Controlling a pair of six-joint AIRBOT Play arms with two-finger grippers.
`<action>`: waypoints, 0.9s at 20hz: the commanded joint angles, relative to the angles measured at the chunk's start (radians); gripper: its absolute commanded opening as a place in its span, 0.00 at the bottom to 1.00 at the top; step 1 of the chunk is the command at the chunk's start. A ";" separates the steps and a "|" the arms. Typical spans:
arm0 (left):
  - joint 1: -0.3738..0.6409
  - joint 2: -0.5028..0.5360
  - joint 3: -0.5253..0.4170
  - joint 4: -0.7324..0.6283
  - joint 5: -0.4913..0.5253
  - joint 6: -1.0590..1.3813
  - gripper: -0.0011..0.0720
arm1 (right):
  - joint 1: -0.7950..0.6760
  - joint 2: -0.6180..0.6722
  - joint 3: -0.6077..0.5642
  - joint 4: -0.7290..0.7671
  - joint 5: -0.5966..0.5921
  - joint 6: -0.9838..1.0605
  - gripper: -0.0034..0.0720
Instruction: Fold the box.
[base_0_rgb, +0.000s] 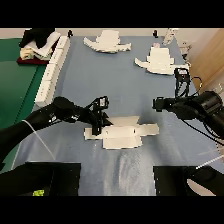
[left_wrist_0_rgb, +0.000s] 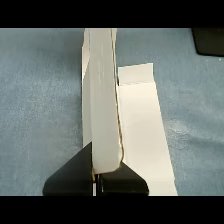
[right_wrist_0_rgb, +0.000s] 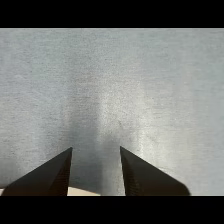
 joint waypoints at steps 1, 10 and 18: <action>0.022 -0.062 0.039 0.010 -0.058 -0.026 0.03 | 0.000 0.000 0.001 0.002 0.000 0.000 0.68; 0.021 -0.091 0.039 0.018 -0.063 -0.034 0.03 | 0.000 0.000 0.001 0.006 -0.001 0.000 0.68; 0.036 -0.090 0.045 0.038 -0.145 0.008 0.03 | 0.000 0.000 0.001 0.020 -0.011 0.000 0.67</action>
